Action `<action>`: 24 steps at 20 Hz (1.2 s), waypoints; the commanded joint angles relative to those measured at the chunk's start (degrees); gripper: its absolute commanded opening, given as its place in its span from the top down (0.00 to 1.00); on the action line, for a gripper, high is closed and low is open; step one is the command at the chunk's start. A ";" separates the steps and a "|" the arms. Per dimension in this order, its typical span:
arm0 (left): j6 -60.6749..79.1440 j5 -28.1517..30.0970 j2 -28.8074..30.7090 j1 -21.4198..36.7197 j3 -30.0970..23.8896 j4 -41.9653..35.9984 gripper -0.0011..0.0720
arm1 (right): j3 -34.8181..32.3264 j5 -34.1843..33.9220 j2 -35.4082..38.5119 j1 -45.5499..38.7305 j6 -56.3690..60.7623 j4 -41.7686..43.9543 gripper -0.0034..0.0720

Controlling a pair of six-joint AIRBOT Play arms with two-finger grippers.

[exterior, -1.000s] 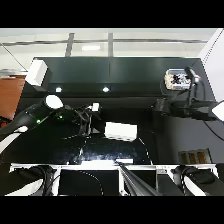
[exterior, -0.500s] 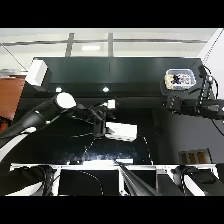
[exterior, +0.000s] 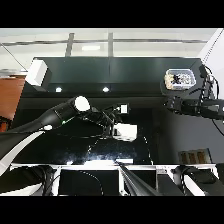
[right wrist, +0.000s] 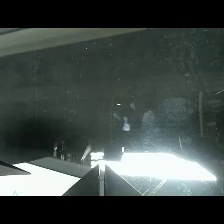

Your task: Fold the box and place the chain.

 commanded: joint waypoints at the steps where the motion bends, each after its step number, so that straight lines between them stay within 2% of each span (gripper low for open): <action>1: -0.07 -0.09 -0.35 -0.17 0.13 1.64 0.00 | 0.00 -0.24 0.04 -0.02 0.02 -0.28 0.88; 6: -1.55 -2.58 -0.46 -0.04 0.11 1.36 0.00 | 0.00 -1.20 0.04 -0.02 0.02 -0.72 0.88; 17: -1.70 -2.62 -0.87 -0.20 0.07 1.49 0.00 | 0.00 -1.33 0.04 -0.02 0.02 -0.70 0.88; 24: -3.02 0.15 -0.94 -0.66 -2.80 1.70 0.00 | 0.00 -1.33 0.04 -0.02 0.02 -0.70 0.88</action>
